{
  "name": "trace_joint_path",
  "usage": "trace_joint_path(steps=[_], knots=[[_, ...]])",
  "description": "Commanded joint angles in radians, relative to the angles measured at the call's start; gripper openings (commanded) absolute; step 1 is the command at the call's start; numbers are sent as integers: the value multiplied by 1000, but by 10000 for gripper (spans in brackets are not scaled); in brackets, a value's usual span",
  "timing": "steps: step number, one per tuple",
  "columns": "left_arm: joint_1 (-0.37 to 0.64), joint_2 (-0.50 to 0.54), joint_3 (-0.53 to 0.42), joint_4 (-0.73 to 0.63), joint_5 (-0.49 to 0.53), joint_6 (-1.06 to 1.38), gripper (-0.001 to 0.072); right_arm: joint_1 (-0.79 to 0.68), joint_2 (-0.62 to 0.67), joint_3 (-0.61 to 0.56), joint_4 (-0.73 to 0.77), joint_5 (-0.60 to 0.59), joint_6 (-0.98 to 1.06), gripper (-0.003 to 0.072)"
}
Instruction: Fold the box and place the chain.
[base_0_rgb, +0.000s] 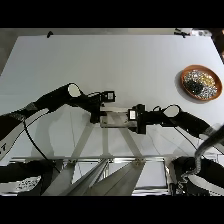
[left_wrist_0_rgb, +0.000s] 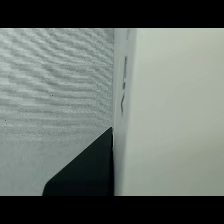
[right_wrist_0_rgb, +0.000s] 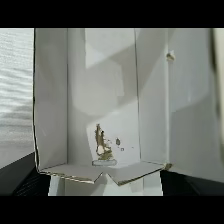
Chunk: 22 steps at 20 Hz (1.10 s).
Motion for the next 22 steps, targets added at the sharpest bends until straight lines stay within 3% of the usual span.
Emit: trace_joint_path(steps=[1,6,12,22], knots=[[0,1,0,-2,4,0,13,1,-25,17,48,16,-51,664],[0,1,0,-2,4,0,13,1,-110,69,51,58,-50,664],[0,1,0,-2,4,0,13,-69,-112,74,-3,147,-27,646],[0,1,0,-2,4,0,13,-78,-143,74,10,171,-54,644]])
